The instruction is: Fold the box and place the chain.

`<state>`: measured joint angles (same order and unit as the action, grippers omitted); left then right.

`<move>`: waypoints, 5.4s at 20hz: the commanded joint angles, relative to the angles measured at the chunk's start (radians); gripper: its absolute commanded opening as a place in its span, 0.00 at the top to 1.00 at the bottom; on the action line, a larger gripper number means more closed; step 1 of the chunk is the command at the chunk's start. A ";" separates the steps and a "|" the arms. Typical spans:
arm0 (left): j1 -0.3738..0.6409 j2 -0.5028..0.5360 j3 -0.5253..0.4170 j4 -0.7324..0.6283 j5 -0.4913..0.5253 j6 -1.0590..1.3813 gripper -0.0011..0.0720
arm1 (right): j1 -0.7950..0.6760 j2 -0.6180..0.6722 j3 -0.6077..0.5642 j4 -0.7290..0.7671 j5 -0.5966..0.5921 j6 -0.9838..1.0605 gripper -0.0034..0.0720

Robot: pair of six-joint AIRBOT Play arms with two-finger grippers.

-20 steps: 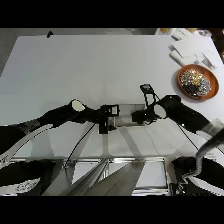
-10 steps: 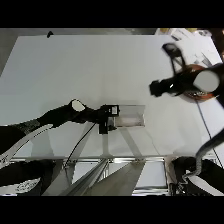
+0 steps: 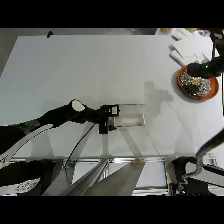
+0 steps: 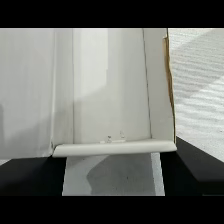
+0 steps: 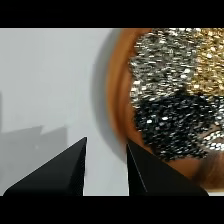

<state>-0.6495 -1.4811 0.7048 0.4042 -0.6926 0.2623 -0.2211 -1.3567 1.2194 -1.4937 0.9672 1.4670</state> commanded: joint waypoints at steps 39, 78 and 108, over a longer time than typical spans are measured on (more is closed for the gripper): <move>0.000 0.001 0.000 0.000 0.000 0.000 0.55 | -0.096 0.163 0.004 0.193 0.248 -0.080 0.93; 0.000 0.001 0.000 0.000 0.000 0.000 0.55 | 0.817 0.241 -0.425 0.377 0.002 -0.167 0.66; 0.000 0.001 0.000 0.000 0.000 0.000 0.55 | 0.413 0.058 -0.410 0.082 0.055 0.048 0.53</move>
<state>-0.6495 -1.4811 0.7048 0.4038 -0.6926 0.2623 0.1753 -1.2865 0.8093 -1.4067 1.0542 1.5089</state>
